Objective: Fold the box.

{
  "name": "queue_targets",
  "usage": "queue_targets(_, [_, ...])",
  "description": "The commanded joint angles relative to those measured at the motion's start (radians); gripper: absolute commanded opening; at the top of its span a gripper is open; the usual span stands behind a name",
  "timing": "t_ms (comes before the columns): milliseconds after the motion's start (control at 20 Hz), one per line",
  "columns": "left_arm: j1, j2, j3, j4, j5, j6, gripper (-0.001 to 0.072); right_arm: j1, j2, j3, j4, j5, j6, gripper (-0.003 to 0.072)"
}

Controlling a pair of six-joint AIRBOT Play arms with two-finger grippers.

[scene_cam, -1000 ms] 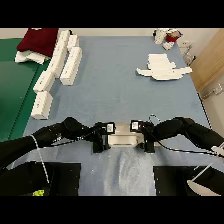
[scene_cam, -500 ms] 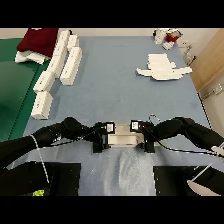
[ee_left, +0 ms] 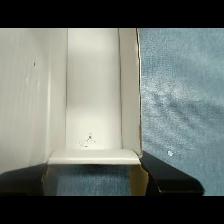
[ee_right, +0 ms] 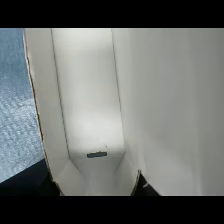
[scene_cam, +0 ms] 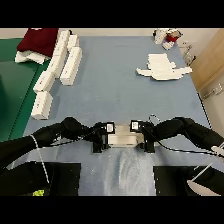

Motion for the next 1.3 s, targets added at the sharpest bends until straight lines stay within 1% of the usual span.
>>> queue_targets(0, [0.000,0.000,0.001,0.001,-0.002,0.000,0.0477,0.000,0.000,0.001,0.000,0.001,0.000,0.0510])
queue_targets(450, [0.000,0.000,0.001,0.000,-0.002,0.000,0.0477,0.000,-0.001,0.001,-0.006,0.006,0.000,0.0511])
queue_targets(500, [0.000,0.000,0.001,0.001,-0.002,0.000,0.0477,0.000,-0.001,0.002,-0.007,0.006,0.003,0.0580])
queue_targets(550, [0.000,0.000,0.001,0.000,-0.001,0.000,0.0477,0.000,0.000,0.003,-0.013,0.004,0.027,0.0720])
queue_targets(650, [0.000,0.000,0.001,0.000,-0.002,0.000,0.0477,0.000,0.012,0.013,-0.075,-0.015,0.101,0.0720])
queue_targets(850, [0.000,0.000,0.001,0.000,-0.002,0.000,0.0477,0.000,0.114,0.049,-0.253,-0.134,0.327,0.0720])
queue_targets(950, [0.000,0.000,0.001,0.000,-0.002,0.000,0.0477,0.000,0.180,0.080,-0.369,-0.251,0.463,0.0720])
queue_targets(1000, [0.000,0.000,0.001,0.000,-0.002,0.000,0.0477,0.000,0.215,0.099,-0.422,-0.317,0.562,0.0720])
queue_targets(1100, [0.000,0.000,0.001,0.000,-0.001,0.000,0.0477,0.000,0.287,0.143,-0.468,-0.435,0.855,0.0700])
queue_targets(1150, [0.000,0.000,0.001,0.001,-0.002,0.000,0.0477,0.000,0.314,0.156,-0.457,-0.449,1.017,0.0603])
queue_targets(1200, [0.000,0.000,0.001,0.000,-0.002,0.000,0.0477,0.000,0.335,0.158,-0.409,-0.448,1.168,0.0460])
queue_targets(1250, [0.000,0.000,0.001,0.000,-0.002,0.000,0.0477,0.000,0.337,0.156,-0.317,-0.448,1.260,0.0379])
